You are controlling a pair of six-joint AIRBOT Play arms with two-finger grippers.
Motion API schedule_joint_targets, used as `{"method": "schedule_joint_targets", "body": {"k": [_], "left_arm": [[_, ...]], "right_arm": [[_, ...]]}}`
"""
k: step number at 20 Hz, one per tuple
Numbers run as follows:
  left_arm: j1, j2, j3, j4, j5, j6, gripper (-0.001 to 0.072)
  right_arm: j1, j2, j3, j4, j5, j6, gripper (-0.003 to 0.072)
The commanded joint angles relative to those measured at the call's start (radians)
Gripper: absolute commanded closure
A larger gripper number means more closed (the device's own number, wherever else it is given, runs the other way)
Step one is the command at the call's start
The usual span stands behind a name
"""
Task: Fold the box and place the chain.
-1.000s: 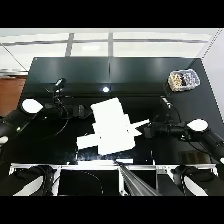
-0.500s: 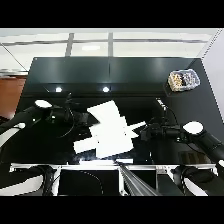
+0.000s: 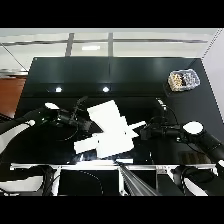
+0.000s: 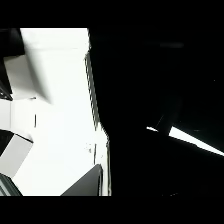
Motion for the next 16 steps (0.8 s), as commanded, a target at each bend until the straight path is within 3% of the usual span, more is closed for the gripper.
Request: {"method": "schedule_joint_targets", "body": {"k": [1,3,5,7,10,12,16], "left_arm": [[-0.002,-0.009,0.001,-0.003,-0.014,0.058,0.0114],[-0.002,-0.009,0.001,0.0,-0.014,0.078,0.0242],[0.002,-0.009,0.001,0.0,-0.013,0.095,0.0256],[0.014,-0.009,0.001,0.0,-0.01,0.096,0.0377],[0.046,-0.009,0.001,0.001,-0.011,0.096,0.0378],[0.063,-0.009,0.001,0.001,-0.018,0.101,0.0534],[0.067,-0.009,0.001,0.002,-0.056,0.158,0.0613]], "right_arm": [[0.001,0.001,0.0,0.0,-0.002,0.003,0.0643],[0.001,0.001,0.0,0.0,-0.002,0.003,0.0643],[0.001,0.001,0.0,0.0,-0.002,0.003,0.0643],[0.001,0.001,0.0,0.0,-0.002,0.003,0.0643],[0.001,0.001,0.0,-0.001,-0.002,0.003,0.0643],[0.001,0.001,0.0,-0.001,-0.002,0.003,0.0643],[0.001,0.001,0.0,-0.001,-0.002,0.003,0.0643]]}}
